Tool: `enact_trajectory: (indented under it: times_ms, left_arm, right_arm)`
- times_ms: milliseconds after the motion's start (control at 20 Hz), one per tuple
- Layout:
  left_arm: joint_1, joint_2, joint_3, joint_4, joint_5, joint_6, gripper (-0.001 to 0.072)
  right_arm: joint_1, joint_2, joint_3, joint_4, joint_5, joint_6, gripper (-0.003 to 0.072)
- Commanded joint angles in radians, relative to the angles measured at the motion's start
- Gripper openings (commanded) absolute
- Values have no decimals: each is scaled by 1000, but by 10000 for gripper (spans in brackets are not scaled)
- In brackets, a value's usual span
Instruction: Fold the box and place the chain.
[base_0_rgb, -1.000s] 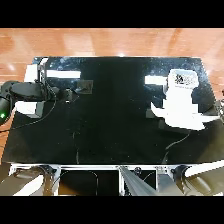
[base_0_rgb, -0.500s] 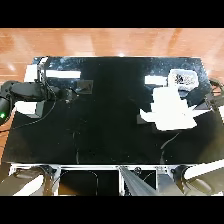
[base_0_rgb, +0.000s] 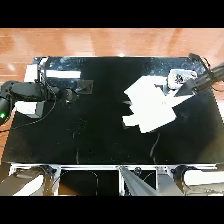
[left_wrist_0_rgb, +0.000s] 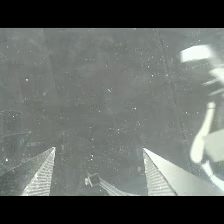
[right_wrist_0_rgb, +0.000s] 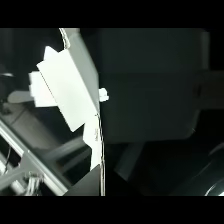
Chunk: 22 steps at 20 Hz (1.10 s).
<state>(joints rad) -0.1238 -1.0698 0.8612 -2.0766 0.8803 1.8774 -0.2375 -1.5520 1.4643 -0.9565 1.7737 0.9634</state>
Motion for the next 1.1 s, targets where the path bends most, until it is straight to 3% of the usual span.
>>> enact_trajectory:
  times_ms: [0,200,400,550,750,850,1050]
  left_arm:
    - [-1,-1,0,0,-8,0,625]
    - [-1,-1,0,0,-38,0,624]
    - [-1,-1,-2,-3,-39,0,621]
    - [-1,-6,-2,-6,-40,0,621]
    - [-26,-39,-3,-25,-38,0,620]
    - [-67,-71,-3,-26,-38,36,617]
    - [-142,-123,2,-48,-77,137,612]
  right_arm:
    - [178,142,-34,17,-181,113,33]
    - [315,306,-216,17,-412,235,32]
    - [438,455,-561,25,-709,374,33]
    - [581,467,-765,78,-948,399,32]
    - [708,467,-912,30,-1249,412,32]
    - [734,467,-935,-62,-1307,414,32]
    - [730,467,-935,-94,-1247,414,32]
